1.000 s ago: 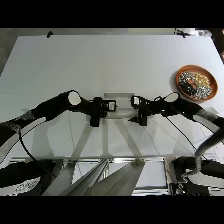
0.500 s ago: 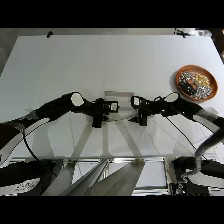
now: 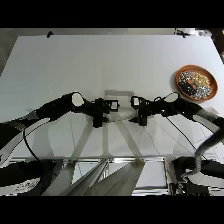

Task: Fold the box and place the chain.

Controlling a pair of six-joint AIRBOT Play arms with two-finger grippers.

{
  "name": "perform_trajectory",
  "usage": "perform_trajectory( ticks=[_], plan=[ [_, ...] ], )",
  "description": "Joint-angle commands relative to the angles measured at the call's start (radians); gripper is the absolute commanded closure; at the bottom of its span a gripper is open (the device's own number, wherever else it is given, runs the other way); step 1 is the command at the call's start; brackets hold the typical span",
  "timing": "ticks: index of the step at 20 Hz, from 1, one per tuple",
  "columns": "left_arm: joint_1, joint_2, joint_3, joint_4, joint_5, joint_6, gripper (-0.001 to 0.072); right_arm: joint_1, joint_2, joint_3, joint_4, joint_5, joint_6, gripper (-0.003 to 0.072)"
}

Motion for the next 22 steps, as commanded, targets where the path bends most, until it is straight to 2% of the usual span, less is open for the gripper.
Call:
perform_trajectory(
  ticks=[1, 2, 6, 10, 13, 17, 22],
  plan=[
    [0.016, 0.039, 0.000, -0.002, -0.044, -0.139, 0.0573, 0.000, 0.001, 0.000, 0.001, -0.002, 0.000, 0.0372],
    [0.029, 0.062, 0.000, 0.000, -0.069, -0.206, 0.0704, 0.000, 0.001, 0.000, 0.001, -0.002, 0.000, 0.0372],
    [0.108, 0.200, -0.041, 0.055, -0.093, -0.462, 0.0705, 0.000, 0.001, 0.000, 0.001, -0.002, 0.000, 0.0372],
    [0.245, 0.391, -0.146, 0.059, -0.101, -0.640, 0.0705, 0.000, 0.001, 0.000, 0.001, -0.002, 0.000, 0.0372],
    [0.373, 0.483, -0.232, 0.066, -0.102, -0.816, 0.0705, 0.000, 0.001, 0.000, 0.001, -0.002, 0.000, 0.0372],
    [0.467, 0.463, -0.283, 0.069, -0.151, -0.986, 0.0705, 0.000, 0.001, 0.000, 0.000, -0.002, 0.000, 0.0372],
    [0.429, 0.320, -0.286, 0.014, -0.131, -1.001, 0.0705, 0.000, 0.001, 0.000, 0.001, -0.002, 0.000, 0.0372]
  ],
)
